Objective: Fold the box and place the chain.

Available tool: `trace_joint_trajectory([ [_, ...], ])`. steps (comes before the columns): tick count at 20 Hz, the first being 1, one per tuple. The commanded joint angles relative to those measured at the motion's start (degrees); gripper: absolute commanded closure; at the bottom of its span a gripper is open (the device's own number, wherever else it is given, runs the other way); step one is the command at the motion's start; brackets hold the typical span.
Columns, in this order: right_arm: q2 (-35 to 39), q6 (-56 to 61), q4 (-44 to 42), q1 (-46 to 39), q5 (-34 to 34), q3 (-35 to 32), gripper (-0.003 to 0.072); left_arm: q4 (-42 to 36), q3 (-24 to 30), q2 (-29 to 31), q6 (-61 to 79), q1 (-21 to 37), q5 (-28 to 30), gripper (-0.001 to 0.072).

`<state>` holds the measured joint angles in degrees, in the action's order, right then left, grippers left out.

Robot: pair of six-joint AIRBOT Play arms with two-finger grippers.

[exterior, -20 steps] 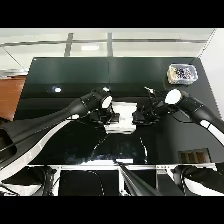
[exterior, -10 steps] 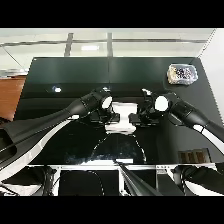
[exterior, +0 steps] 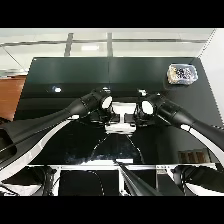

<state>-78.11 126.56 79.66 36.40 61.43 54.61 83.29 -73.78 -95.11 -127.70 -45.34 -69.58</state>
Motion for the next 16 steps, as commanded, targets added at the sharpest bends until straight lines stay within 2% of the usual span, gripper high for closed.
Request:
trace_joint_trajectory([
  [1, -1.2, 4.2, 2.3, 1.4, 1.5, 0.4, 0.0448, 0.0, -0.1, 0.0, 0.0, 0.0, 0.1, 0.0681],
  [4, -1.5, 5.3, 3.3, 1.6, 1.7, 0.4, 0.0449, 0.0, -0.1, 0.0, 0.0, 0.0, 0.1, 0.0681],
  [7, -2.1, 5.3, 3.1, 1.9, 1.3, 0.5, 0.0639, 0.0, -0.1, 0.0, 0.0, 0.0, 0.1, 0.0681],
  [8, -2.3, 5.3, 2.2, 1.9, 1.2, 0.5, 0.0671, 0.0, -0.1, 0.0, 0.0, 0.0, 0.1, 0.0681],
  [12, -2.7, 5.3, 1.6, 1.9, 1.3, 0.5, 0.0665, 0.0, -0.1, 0.0, 0.0, 0.0, 0.1, 0.0681],
  [13, -2.7, 5.3, 1.5, 1.9, 1.1, 0.7, 0.0550, 0.0, -0.1, 0.0, 0.0, 0.0, 0.1, 0.0681],
  [14, -2.8, 5.3, 1.4, 1.9, 0.9, 0.9, 0.0526, 0.0, -0.1, 0.0, 0.0, 0.0, 0.1, 0.0681],
  [16, -2.8, 5.3, 1.4, 1.9, 0.9, 1.0, 0.0528, 0.0, -0.1, 0.0, 0.0, 0.0, 0.1, 0.0681],
])
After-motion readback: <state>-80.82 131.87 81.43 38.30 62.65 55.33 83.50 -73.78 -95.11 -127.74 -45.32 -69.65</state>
